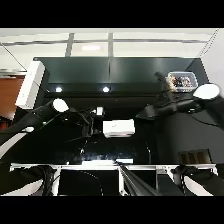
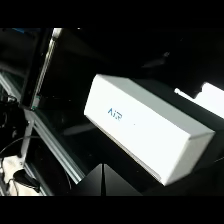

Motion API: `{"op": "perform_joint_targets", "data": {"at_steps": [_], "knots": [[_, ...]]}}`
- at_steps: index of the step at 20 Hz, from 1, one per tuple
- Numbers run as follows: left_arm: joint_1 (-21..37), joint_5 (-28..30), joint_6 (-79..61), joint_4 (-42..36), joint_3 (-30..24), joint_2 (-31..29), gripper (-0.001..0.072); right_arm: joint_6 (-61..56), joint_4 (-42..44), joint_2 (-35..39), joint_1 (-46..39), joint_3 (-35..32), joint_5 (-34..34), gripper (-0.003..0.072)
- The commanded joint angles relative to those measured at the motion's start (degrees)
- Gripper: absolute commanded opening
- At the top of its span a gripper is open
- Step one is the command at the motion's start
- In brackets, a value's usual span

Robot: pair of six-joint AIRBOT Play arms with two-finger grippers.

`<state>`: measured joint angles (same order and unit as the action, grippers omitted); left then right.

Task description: Fold the box and place the chain.

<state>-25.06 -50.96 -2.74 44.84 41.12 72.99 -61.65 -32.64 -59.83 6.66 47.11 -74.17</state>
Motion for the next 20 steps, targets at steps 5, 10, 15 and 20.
{"op": "perform_joint_targets", "data": {"at_steps": [5,10,15,20], "knots": [[-6.88,2.36,18.51,3.69,1.86,-7.19,0.0716,-2.69,-4.26,7.89,-10.47,0.37,-2.84,0.0010],[-13.64,8.00,22.73,1.57,9.42,1.88,0.0714,-3.08,-4.28,7.89,-10.47,0.37,-2.49,0.0010],[-14.01,4.20,22.73,-0.44,13.09,6.88,0.0714,-3.06,-4.52,7.89,-10.47,0.37,-2.27,0.0010],[-14.12,1.75,22.73,-0.31,13.07,7.28,0.0714,-3.06,-4.55,7.89,-10.47,0.37,-1.01,0.0010]]}}
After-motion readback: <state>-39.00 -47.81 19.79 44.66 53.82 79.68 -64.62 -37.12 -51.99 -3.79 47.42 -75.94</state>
